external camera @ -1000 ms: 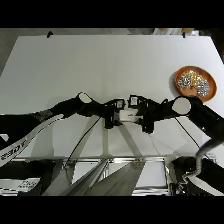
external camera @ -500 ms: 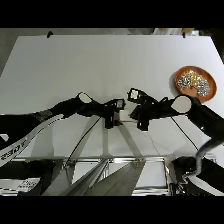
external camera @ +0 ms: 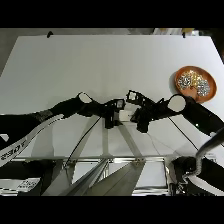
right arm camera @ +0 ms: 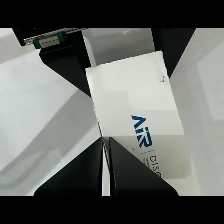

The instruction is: Fold the box and place the chain.

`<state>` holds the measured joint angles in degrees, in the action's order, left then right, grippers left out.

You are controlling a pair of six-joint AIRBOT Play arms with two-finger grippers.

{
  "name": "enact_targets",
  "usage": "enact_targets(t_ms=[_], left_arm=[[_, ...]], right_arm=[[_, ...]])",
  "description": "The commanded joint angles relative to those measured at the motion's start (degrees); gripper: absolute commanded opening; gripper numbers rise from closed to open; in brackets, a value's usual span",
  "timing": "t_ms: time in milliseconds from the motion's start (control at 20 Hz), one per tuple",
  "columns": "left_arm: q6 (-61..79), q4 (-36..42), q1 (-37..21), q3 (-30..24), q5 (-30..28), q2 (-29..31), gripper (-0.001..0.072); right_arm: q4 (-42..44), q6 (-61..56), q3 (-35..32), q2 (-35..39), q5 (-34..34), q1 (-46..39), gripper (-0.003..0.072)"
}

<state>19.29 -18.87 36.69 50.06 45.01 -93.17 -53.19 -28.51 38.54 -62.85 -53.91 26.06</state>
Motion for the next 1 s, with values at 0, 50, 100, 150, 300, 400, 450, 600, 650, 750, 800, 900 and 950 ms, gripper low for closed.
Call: enact_targets(t_ms=[0,50,100,150,300,400,450,600,650,750,800,900,950], left_arm=[[0.0,0.0,0.0,0.0,0.0,0.0,0.0272],[0.0,0.0,0.0,0.0,0.0,0.0,0.0272],[0.0,0.0,0.0,0.0,0.0,0.0,0.0272],[0.0,0.0,0.0,0.0,0.0,0.0,0.0272],[0.0,0.0,0.0,0.0,0.0,0.0,0.0272],[0.0,0.0,0.0,0.0,0.0,0.0,0.0272],[0.0,0.0,0.0,0.0,0.0,0.0,0.0272],[0.0,0.0,0.0,0.0,0.0,0.0,0.0272],[0.0,0.0,0.0,0.0,0.0,0.0,0.0272],[0.0,0.0,0.0,0.0,0.0,0.0,0.0272],[0.0,0.0,0.0,0.0,0.0,0.0,0.0272],[0.0,0.0,0.0,0.0,0.0,0.0,0.0272],[0.0,0.0,0.0,0.0,0.0,0.0,0.0272]], right_arm=[[-0.6,-0.2,-1.3,-0.2,0.9,0.0,0.004],[-0.6,-0.2,-1.9,-0.2,1.6,0.0,0.0039],[-0.6,-0.2,-2.5,-0.2,2.6,0.0,0.0039],[-0.6,-0.2,-2.8,-0.2,2.8,0.0,0.0039],[-0.6,-0.2,-2.8,-0.2,3.7,0.0,0.0039],[-0.6,-0.2,-2.9,-0.2,4.0,0.0,0.0039],[-0.6,-0.4,-2.9,-0.2,4.0,0.0,0.0039],[-0.7,-1.5,-2.9,-0.2,4.1,0.0,0.0039],[-0.6,-1.6,-2.9,-0.1,4.1,0.0,0.004],[-0.6,-3.5,-2.9,0.0,4.0,0.0,0.004],[-0.6,-5.0,-2.9,0.5,4.0,0.0,0.004],[-0.7,-5.8,-2.9,2.4,4.3,0.0,0.004],[-0.8,-6.4,-2.9,3.7,4.9,0.0,0.004]])
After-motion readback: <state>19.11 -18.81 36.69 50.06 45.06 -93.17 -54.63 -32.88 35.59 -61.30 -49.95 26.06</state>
